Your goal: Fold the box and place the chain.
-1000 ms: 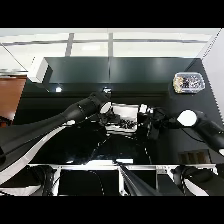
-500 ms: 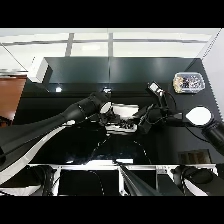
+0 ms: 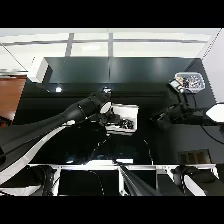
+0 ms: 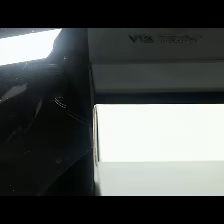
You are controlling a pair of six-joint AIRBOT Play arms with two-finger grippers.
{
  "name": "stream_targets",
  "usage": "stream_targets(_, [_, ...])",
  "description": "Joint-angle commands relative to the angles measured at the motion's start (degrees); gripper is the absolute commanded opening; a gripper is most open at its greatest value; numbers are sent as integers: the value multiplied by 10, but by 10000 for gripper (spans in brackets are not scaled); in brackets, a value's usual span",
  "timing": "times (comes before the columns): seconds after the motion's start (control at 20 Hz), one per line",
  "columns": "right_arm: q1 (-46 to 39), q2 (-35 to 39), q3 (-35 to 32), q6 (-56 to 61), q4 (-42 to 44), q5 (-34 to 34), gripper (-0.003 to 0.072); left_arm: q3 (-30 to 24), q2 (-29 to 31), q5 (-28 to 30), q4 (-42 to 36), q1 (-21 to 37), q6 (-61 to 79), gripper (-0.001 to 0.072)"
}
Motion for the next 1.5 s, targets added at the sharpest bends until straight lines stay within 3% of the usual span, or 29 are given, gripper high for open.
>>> stream_targets(0.0, [-48,5,0,8,-13,42,322,0,0,1,0,0,0,29])
stream_targets(0.55, [-45,5,0,8,16,44,322,0,-7,-4,-8,3,-64,35])
stream_targets(0.6, [-45,5,0,8,16,44,322,0,-7,-4,-24,3,-64,178])
stream_targets(0.65, [-45,5,0,8,16,44,322,0,-6,-5,-31,3,-64,417])
stream_targets(0.7, [-45,5,0,8,15,44,322,0,-3,-5,-27,-1,-62,552])
stream_targets(0.85, [-45,5,0,8,15,48,322,0,27,-16,8,-7,-13,553])
stream_targets(1.05, [-45,5,0,8,14,47,322,-8,106,-79,105,-18,68,553])
stream_targets(1.2, [-45,5,0,15,13,50,322,-65,185,-95,118,-2,108,553])
stream_targets(1.35, [-45,5,0,29,13,57,322,-157,267,-28,85,59,132,553])
stream_targets(1.45, [-45,5,0,37,13,60,322,-225,314,54,-35,119,234,553])
